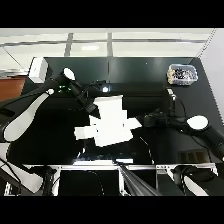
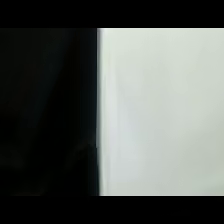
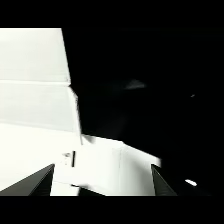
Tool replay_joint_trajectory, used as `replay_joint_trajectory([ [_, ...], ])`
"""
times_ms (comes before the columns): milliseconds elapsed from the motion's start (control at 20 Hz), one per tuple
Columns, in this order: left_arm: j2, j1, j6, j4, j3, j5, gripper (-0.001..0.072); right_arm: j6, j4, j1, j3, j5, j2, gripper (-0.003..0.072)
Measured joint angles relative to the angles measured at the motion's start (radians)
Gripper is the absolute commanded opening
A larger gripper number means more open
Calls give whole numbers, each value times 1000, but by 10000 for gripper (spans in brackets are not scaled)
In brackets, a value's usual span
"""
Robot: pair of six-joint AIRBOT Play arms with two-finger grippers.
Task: Fold the box and place the chain.
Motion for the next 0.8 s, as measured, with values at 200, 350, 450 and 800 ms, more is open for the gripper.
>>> replay_joint_trajectory([
  [200,124,-19,15,-20,-80,37,24,0,-281,-118,152,151,0,710],
  [350,275,-59,151,-101,-243,220,27,0,-454,-182,224,185,0,704],
  [450,343,-100,312,-125,-335,382,27,-3,-494,-198,243,171,-1,704],
  [800,345,-192,641,-89,-428,685,29,-257,-504,-138,217,222,-2,704],
])
